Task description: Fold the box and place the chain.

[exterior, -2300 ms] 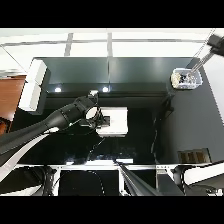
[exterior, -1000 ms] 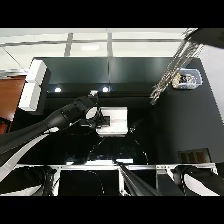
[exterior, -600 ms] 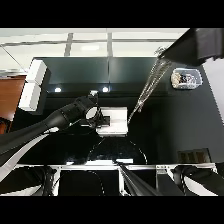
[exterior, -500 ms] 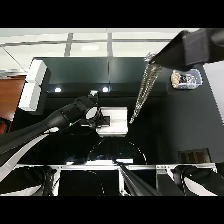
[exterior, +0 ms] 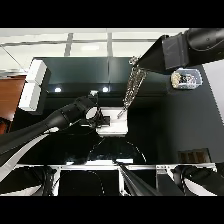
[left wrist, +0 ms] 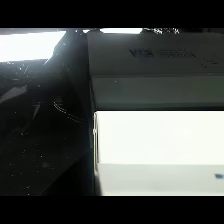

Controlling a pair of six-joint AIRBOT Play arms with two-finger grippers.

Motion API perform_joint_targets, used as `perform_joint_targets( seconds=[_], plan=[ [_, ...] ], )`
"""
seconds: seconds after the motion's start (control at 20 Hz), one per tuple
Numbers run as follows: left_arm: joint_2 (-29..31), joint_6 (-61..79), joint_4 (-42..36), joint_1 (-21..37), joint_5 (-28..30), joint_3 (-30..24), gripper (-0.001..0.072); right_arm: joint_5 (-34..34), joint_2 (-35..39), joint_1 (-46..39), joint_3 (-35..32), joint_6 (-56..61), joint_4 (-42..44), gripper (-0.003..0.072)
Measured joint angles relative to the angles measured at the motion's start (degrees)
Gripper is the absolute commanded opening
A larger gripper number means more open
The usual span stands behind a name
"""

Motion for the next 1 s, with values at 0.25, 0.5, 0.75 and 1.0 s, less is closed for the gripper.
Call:
perform_joint_targets(
  seconds=[0.25, 0.5, 0.75, 1.0],
  plan=[
    [0.00, 0.02, 0.02, 0.00, 0.00, 0.00, 0.0027, -3.85, -0.17, 3.26, -9.53, -0.07, -0.02, 0.0007],
    [0.00, 0.02, 0.09, 0.00, 0.02, 0.00, 0.0027, -9.20, -0.22, 5.35, -21.09, -0.28, -0.07, 0.0008],
    [0.02, 0.02, 0.13, 0.00, 0.02, 0.00, 0.0026, -14.95, -0.22, 7.17, -32.06, -0.33, -1.03, 0.0009],
    [0.00, 0.00, 0.17, 0.00, 0.04, 0.00, 0.0027, -23.56, -2.01, 8.81, -42.97, -0.07, -3.91, 0.0014]
  ],
)
